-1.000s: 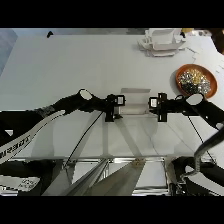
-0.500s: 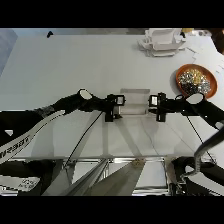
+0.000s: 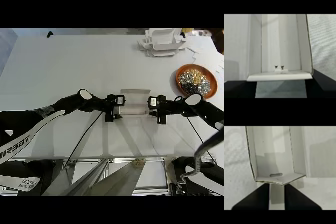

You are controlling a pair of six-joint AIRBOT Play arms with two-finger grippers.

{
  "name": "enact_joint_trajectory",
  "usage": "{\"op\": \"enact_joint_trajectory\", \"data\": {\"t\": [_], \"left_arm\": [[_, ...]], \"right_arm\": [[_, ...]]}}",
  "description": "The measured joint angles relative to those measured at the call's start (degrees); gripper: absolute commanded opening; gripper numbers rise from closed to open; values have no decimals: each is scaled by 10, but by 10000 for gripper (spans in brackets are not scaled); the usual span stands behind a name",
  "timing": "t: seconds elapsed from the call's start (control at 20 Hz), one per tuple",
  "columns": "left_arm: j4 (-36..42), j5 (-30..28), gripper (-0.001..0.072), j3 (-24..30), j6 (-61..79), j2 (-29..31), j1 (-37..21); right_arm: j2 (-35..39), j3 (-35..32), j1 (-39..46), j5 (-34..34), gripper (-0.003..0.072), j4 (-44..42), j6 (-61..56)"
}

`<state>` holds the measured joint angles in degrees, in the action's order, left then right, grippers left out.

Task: Fold the box and place the chain.

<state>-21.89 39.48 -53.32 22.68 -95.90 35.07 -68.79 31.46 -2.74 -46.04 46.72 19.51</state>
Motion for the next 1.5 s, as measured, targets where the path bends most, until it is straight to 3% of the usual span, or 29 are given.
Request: {"op": "enact_joint_trajectory", "data": {"t": [0.85,0.95,1.15,1.2,1.35,1.4,1.5], "left_arm": [[0,2,83,0,-1,0,0],[1,2,83,0,0,0,0],[0,2,83,0,0,0,0],[0,2,83,0,0,0,0],[0,2,83,0,0,0,0],[0,2,83,0,0,0,0],[0,2,83,0,0,0,0]], "right_arm": [[-4,-1,0,-10,92,-107,82],[-11,-3,-5,-10,154,-120,95],[-28,-4,-24,0,416,-143,116],[-32,-4,-27,2,423,-147,118],[-39,-4,-31,10,420,-154,118],[-40,-4,-32,12,380,-155,118],[-39,-4,-33,19,101,-154,103]]}}
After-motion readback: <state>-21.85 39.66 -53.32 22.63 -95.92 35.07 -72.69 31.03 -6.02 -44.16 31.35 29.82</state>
